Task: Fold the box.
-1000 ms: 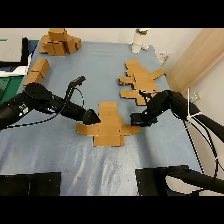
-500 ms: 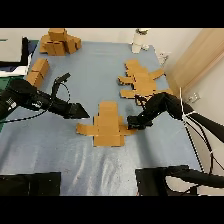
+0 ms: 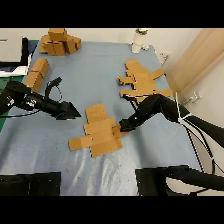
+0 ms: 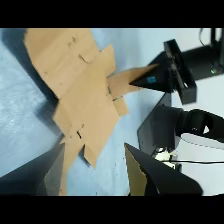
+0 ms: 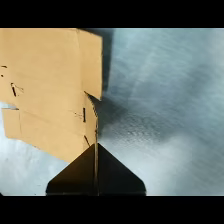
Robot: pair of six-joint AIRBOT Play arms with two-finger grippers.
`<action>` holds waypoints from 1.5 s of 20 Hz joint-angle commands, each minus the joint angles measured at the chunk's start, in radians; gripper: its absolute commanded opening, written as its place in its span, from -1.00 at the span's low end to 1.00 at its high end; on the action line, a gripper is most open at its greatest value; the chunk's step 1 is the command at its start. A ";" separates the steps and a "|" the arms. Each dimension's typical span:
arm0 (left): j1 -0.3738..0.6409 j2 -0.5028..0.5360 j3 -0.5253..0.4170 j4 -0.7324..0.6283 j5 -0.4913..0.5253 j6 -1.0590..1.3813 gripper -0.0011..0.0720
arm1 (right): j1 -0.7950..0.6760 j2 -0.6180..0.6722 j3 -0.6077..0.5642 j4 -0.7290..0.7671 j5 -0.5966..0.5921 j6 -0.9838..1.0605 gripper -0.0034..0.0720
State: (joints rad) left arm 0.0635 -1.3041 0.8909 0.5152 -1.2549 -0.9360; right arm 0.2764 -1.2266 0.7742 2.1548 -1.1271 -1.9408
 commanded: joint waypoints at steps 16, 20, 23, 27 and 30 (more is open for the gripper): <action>-0.095 -0.238 0.000 -0.001 0.040 0.086 0.89 | 0.180 0.080 -0.090 0.016 0.162 -0.065 -0.90; -0.100 -0.238 0.004 -0.001 -0.014 0.140 0.16 | 0.180 0.080 -0.090 0.014 0.164 -0.065 -0.90; -0.099 -0.238 0.005 -0.019 -0.011 0.166 -0.19 | 0.180 0.080 -0.090 0.014 0.166 -0.065 -0.90; -0.101 -0.248 0.005 -0.065 -0.023 0.210 -0.34 | 0.180 0.080 -0.090 0.014 0.166 -0.064 -0.90; -0.101 -0.254 0.005 -0.072 -0.032 0.260 -0.93 | 0.180 0.080 -0.090 0.014 0.169 -0.065 -0.90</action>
